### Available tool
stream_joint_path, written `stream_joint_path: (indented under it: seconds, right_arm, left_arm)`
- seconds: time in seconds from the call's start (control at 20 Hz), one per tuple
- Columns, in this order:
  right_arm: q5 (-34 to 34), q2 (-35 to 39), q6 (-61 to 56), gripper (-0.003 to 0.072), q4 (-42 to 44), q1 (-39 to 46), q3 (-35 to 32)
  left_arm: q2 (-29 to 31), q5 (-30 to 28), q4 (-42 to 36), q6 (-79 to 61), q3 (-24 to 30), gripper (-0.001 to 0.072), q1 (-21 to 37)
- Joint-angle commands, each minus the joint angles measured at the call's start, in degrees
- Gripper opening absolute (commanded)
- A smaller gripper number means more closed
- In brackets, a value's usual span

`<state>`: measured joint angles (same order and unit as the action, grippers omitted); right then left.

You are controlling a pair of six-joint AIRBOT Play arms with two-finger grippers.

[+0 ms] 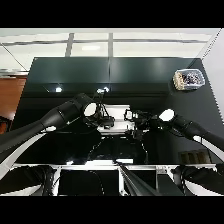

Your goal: Fold the box and place the chain.

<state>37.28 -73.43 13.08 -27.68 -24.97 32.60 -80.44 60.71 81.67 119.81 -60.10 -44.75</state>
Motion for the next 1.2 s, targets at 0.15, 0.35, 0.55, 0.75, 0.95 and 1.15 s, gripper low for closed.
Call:
stream_joint_path:
  seconds: [0.15,0.35,0.55,0.75,0.95,1.15]
  right_arm:
    - [0.0,0.0,0.0,0.0424,0.0,0.0,0.0]
    - [0.0,0.0,0.0,0.0424,0.0,0.0,0.0]
    - [0.0,0.0,0.0,0.0424,0.0,0.0,0.0]
    - [0.0,0.0,0.0,0.0424,0.0,0.0,0.0]
    - [0.0,0.0,0.0,0.0424,0.0,0.0,0.0]
    - [0.0,0.0,0.0,0.0424,0.0,0.0,0.0]
  left_arm:
    - [-0.3,2.2,6.1,5.9,-1.8,0.0496,-2.9]
    - [-2.2,4.1,8.3,8.2,-2.0,0.0496,-3.7]
    - [-5.2,5.7,10.2,8.5,-4.8,0.0485,-4.1]
    - [-6.4,7.5,12.4,11.1,-5.2,0.0485,-4.1]
    - [-6.5,7.3,12.2,14.2,-5.2,0.0482,-4.1]
    - [-6.5,7.3,12.2,14.2,-5.4,0.0294,-4.0]
